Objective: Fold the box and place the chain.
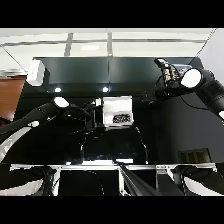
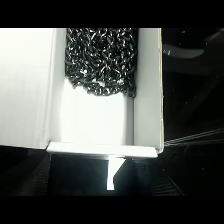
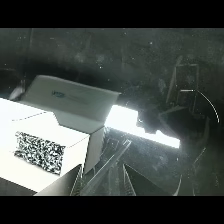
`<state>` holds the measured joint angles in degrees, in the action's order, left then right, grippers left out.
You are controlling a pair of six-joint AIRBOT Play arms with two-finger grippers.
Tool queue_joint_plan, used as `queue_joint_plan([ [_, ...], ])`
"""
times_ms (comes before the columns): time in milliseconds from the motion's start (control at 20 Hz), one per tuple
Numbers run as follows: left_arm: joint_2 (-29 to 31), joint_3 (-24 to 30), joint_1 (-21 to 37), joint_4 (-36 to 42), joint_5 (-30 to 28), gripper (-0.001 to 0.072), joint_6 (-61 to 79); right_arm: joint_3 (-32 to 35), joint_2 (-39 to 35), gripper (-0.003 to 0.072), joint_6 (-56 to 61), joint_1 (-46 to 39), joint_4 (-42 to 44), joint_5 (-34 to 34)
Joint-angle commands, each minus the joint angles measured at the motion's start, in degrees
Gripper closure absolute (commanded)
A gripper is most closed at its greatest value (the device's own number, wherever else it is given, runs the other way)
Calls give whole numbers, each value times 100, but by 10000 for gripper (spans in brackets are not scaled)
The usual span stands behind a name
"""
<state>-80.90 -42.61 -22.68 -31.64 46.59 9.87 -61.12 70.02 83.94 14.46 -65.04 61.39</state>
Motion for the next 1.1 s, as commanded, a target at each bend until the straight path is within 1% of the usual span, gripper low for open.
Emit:
queue_joint_plan([
  [0,-4,-7,-66,109,-168,1,-4,2,2,386,0,-4,2,-15],
  [350,-9,-17,-363,101,-577,5,26,2,4,385,0,-4,0,-111],
  [400,-9,-17,-363,96,-575,24,26,2,9,385,0,-4,0,-129],
  [450,-9,-20,-363,87,-570,93,26,2,15,386,0,-4,0,-136],
  [500,-9,-20,-365,81,-573,210,26,2,28,385,0,-4,2,-155],
  [550,-9,-20,-363,81,-573,256,31,2,63,382,0,9,4,-197],
  [600,-9,-20,-363,81,-577,276,39,2,105,263,9,33,44,-289],
  [650,-9,-20,-363,81,-577,320,39,2,166,30,20,74,138,-433],
  [700,-9,-20,-363,81,-579,320,39,2,221,24,20,109,273,-660],
  [850,-9,-20,-363,81,-590,320,37,0,476,24,-46,125,1099,-1611],
  [900,-9,-20,-363,81,-590,320,37,0,581,24,-168,127,1355,-1775],
  [950,-9,-20,-363,81,-590,320,39,0,697,25,-446,138,1620,-1751],
  [1050,-9,-20,-363,81,-588,320,37,0,831,25,-1187,186,1810,-1366],
])
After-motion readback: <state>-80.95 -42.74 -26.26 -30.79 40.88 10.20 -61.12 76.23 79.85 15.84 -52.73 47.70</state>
